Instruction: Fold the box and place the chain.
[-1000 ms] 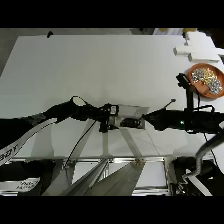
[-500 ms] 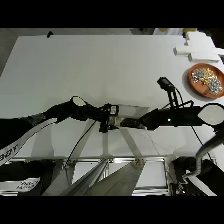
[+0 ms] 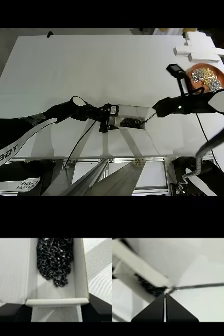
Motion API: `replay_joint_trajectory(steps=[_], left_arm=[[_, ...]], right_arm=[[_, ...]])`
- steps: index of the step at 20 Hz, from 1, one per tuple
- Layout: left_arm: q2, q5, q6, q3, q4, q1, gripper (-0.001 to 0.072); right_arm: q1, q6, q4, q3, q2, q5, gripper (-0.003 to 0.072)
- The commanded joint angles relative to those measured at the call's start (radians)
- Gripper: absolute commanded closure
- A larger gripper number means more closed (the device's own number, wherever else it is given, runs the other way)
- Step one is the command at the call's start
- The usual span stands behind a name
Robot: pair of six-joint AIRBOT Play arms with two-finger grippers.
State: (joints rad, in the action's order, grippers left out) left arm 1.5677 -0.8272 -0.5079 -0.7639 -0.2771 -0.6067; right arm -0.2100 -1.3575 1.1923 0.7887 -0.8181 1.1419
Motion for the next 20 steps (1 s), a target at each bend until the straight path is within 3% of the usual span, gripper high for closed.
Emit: replay_joint_trajectory(steps=[1, 7, 10, 20], left_arm=[[0.0, 0.0, 0.0, 0.0, 0.0, 0.0, 0.0501], [0.0, 0.0, 0.0, 0.0, 0.0, 0.001, 0.0501], [0.0, 0.0, 0.0, 0.0, 0.0, 0.0, 0.0501], [0.0, 0.0, 0.0, 0.0, 0.0, 0.0, 0.0501]], right_arm=[[0.075, -0.136, 0.208, 0.027, -0.047, 0.018, 0.0672], [0.075, -0.153, 0.278, 0.027, -0.279, -0.019, 0.0666], [0.075, -0.153, 0.278, 0.027, -0.356, -0.063, 0.0449], [0.075, -0.154, 0.277, 0.027, -0.529, -0.137, 0.0448]])
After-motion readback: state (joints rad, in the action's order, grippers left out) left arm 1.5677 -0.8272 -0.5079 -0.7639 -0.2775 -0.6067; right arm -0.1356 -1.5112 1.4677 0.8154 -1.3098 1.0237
